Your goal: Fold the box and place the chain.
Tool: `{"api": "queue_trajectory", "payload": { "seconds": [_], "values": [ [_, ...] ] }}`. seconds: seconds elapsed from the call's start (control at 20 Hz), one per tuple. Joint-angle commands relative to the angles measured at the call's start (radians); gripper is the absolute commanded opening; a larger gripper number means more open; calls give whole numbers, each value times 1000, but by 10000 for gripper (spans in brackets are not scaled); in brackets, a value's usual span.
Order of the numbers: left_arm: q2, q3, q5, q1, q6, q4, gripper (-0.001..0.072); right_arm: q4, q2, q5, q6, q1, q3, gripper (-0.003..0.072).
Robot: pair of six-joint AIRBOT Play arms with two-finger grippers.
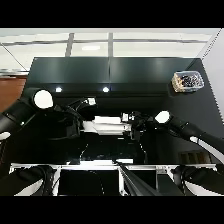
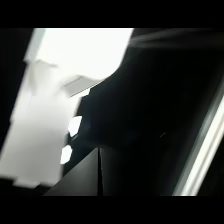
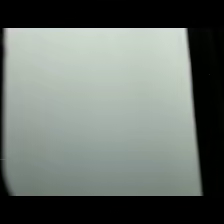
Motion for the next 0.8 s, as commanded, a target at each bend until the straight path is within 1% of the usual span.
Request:
{"api": "queue_trajectory", "payload": {
  "seconds": [0.0,0.05,0.15,0.25,0.4,0.55,0.65,0.75],
  "values": [
    [10,-86,159,-2,-87,-286,22,-1,0,1,0,0,1,259],
    [10,-111,235,-2,-85,-341,23,-1,0,0,0,0,1,228],
    [9,-150,358,-2,-60,-431,23,-1,0,0,0,0,1,227],
    [2,-168,444,-2,-40,-505,24,-1,0,0,0,0,1,227],
    [-20,-168,578,-2,-19,-518,24,-1,0,0,0,0,1,227],
    [-77,-166,704,-2,-18,-519,24,-1,0,0,0,0,1,227],
    [-111,-166,764,-2,-18,-519,25,-1,0,0,0,0,1,227],
    [-142,-166,788,-2,-18,-518,24,-1,0,0,0,0,1,227]
  ]
}}
